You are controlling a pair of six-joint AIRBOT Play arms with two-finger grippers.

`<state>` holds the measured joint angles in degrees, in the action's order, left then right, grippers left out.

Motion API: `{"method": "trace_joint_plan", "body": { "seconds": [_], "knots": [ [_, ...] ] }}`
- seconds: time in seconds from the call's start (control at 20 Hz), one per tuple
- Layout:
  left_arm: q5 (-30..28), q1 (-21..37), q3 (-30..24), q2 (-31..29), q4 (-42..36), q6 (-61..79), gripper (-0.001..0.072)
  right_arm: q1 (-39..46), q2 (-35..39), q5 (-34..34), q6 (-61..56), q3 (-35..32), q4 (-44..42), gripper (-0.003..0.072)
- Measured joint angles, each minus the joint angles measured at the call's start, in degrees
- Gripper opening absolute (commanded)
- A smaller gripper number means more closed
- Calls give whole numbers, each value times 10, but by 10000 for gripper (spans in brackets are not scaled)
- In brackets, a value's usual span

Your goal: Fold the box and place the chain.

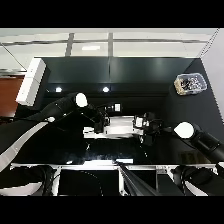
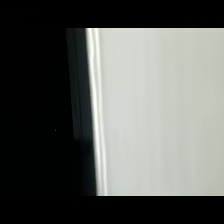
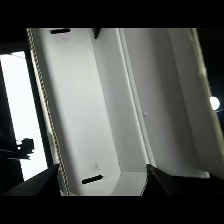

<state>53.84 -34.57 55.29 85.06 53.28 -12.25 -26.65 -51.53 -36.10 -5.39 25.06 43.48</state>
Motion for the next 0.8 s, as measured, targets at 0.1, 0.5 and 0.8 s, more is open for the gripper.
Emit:
{"method": "trace_joint_plan", "body": {
  "seconds": [0.1,0.5,0.8],
  "knots": [
    [1,0,0,0,0,0,25,9,0,7,0,0,0,636],
    [3,-3,0,0,1,8,21,23,-1,-7,7,0,-15,637],
    [-7,-23,-1,-1,2,26,23,23,-14,-34,24,0,-27,637]
  ]
}}
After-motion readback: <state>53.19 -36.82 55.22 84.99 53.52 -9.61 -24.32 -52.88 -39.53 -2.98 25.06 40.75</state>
